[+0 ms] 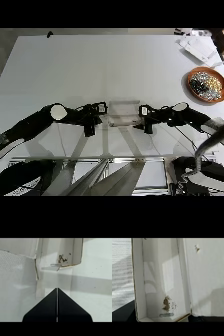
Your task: Fold the box and place the chain.
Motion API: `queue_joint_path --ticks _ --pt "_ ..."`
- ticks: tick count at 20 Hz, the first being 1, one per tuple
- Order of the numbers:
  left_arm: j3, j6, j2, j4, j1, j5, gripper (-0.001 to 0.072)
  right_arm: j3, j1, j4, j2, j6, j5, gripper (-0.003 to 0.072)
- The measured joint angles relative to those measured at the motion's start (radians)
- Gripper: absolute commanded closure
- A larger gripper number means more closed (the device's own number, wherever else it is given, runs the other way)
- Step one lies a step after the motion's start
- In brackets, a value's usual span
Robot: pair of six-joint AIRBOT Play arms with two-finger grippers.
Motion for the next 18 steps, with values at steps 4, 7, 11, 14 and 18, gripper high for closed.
queue_joint_path --ticks 4,7,11,14,18 --pt "-0.003 0.137 -0.065 -0.038 0.028 0.004 0.0674 0.0 0.0 0.0 0.0 0.0 0.0 0.0273" --pt "-0.003 0.245 -0.112 -0.067 0.033 0.008 0.0612 0.0 0.0 0.0 0.0 0.0 0.0 0.0273" --pt "-0.003 0.337 -0.135 -0.103 0.034 0.013 0.0611 0.0 0.0 0.0 0.0 0.0 0.0 0.0273" --pt "-0.003 0.37 -0.141 -0.116 0.034 0.016 0.0611 0.0 0.0 0.0 0.0 0.0 0.0 0.0273" --pt "-0.003 0.418 -0.144 -0.151 0.034 0.03 0.0632 0.0 0.0 0.0 0.0 0.0 0.0 0.0273"
